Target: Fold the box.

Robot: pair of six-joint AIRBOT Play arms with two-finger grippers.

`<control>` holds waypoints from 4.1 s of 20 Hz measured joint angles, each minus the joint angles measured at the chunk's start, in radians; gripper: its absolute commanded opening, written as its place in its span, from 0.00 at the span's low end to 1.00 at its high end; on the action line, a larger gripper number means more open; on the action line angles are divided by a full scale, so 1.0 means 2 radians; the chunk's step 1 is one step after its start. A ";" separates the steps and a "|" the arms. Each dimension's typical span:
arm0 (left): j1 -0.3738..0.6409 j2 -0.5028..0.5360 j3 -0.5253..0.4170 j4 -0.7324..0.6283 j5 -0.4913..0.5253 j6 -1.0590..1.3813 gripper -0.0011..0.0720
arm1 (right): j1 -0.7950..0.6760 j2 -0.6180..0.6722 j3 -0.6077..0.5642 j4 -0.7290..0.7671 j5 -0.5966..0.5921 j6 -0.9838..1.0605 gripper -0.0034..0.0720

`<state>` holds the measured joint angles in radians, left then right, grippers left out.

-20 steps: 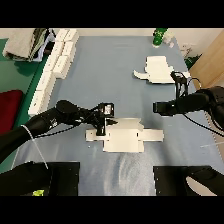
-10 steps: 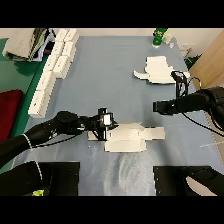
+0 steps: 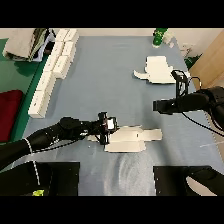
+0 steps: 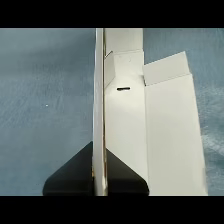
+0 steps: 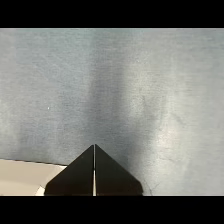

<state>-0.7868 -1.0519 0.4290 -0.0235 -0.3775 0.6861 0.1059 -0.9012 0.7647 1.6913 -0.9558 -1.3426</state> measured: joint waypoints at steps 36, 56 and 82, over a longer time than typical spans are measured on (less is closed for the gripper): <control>0.066 -0.040 0.036 0.164 -0.193 -0.204 0.03 | 0.000 0.000 0.000 0.009 0.002 0.000 0.05; 0.102 -0.045 0.072 0.170 -0.202 -0.209 0.04 | 0.000 0.000 0.000 0.009 -0.014 -0.006 0.05; 0.103 -0.047 0.046 0.167 -0.224 -0.227 0.04 | 0.000 0.000 0.000 0.010 -0.016 -0.008 0.05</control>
<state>-0.5800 -1.1465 0.5217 0.3096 -0.8257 0.2325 0.1059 -0.9012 0.7647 1.7115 -0.9886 -1.3590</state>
